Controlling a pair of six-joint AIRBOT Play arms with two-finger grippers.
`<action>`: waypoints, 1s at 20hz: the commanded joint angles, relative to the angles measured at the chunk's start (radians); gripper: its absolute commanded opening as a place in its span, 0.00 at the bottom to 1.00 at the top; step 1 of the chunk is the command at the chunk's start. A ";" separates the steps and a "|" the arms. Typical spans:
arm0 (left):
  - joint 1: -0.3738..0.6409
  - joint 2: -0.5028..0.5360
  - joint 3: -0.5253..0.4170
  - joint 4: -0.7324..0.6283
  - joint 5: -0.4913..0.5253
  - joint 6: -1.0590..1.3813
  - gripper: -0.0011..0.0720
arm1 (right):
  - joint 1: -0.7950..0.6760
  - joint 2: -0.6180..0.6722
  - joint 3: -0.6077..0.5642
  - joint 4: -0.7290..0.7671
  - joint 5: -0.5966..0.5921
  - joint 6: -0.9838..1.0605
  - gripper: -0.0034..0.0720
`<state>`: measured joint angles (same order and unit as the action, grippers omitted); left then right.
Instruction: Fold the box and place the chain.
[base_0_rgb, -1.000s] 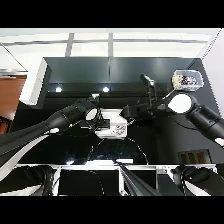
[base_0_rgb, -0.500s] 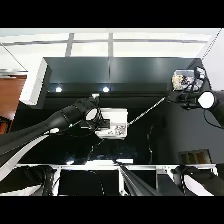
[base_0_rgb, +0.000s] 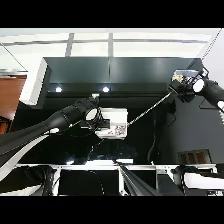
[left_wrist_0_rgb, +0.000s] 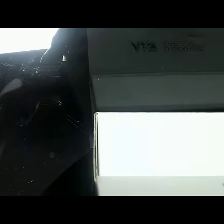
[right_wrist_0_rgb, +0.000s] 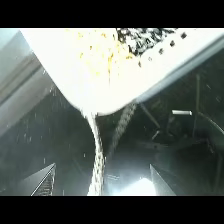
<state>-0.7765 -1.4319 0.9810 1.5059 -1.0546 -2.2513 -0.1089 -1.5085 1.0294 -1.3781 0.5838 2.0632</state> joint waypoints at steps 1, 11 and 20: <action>0.000 0.000 0.000 0.000 0.000 0.000 0.06 | -0.009 -0.083 0.091 0.039 0.058 -0.063 0.61; 0.000 0.000 0.000 0.000 0.007 0.000 0.06 | 0.087 0.279 0.154 -0.078 0.341 -0.316 0.07; 0.000 0.000 0.000 0.000 0.004 0.000 0.06 | 0.123 0.742 0.154 0.272 0.589 -0.459 0.07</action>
<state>-0.7765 -1.4319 0.9810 1.5059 -1.0496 -2.2513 0.0040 -0.8837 1.1828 -1.2591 1.1202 1.6527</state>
